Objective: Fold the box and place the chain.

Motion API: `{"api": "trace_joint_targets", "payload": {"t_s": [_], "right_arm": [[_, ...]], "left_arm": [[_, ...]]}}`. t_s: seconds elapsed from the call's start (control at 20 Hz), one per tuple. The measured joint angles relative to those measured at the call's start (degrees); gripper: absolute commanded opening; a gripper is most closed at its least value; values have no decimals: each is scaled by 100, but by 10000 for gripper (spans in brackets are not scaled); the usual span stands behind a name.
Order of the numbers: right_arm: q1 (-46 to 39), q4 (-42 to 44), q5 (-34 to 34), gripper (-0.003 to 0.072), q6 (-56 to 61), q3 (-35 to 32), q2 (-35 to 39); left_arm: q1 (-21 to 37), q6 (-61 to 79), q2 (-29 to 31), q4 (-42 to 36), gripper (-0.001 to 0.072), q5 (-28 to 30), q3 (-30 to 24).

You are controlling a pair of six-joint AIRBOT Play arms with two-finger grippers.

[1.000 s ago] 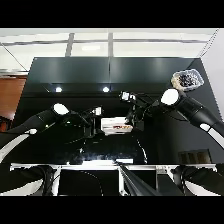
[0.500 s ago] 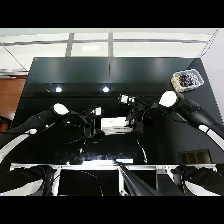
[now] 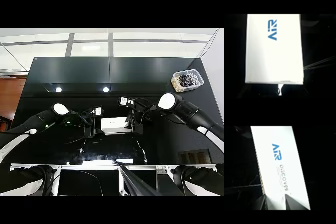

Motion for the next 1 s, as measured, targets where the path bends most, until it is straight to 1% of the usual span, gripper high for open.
{"api": "trace_joint_targets", "payload": {"t_s": [0.25, 0.4, 0.45, 0.5, 0.55, 0.65, 0.75, 0.85, 1.0], "right_arm": [[48, 39, -111, 273, 162, -42, 26], [42, 55, -96, 272, 433, 90, 164], [22, 57, -42, 242, 597, 173, 238], [-22, 85, 9, 116, 798, 256, 321], [-103, 107, 61, 14, 1093, 330, 404], [-334, 199, 186, 10, 1829, 404, 503], [-577, 472, 365, 10, 2485, 310, 514], [-726, 1099, 442, 11, 2839, 127, 400], [-737, 2055, 479, 12, 2951, -46, 48]], "left_arm": [[2, 0, 0, 4, 396, 0, 0], [4, -20, 0, -7, 396, -2, 0], [4, -20, 0, -9, 396, -2, 0], [4, -20, 0, -9, 396, -2, 0], [4, -17, 0, -9, 396, -2, 0], [4, -13, 0, -9, 396, 0, 0], [4, -9, 0, -7, 396, 0, 0], [4, -7, 0, -9, 396, 0, 0], [4, -7, 0, -9, 396, 0, 0]]}}
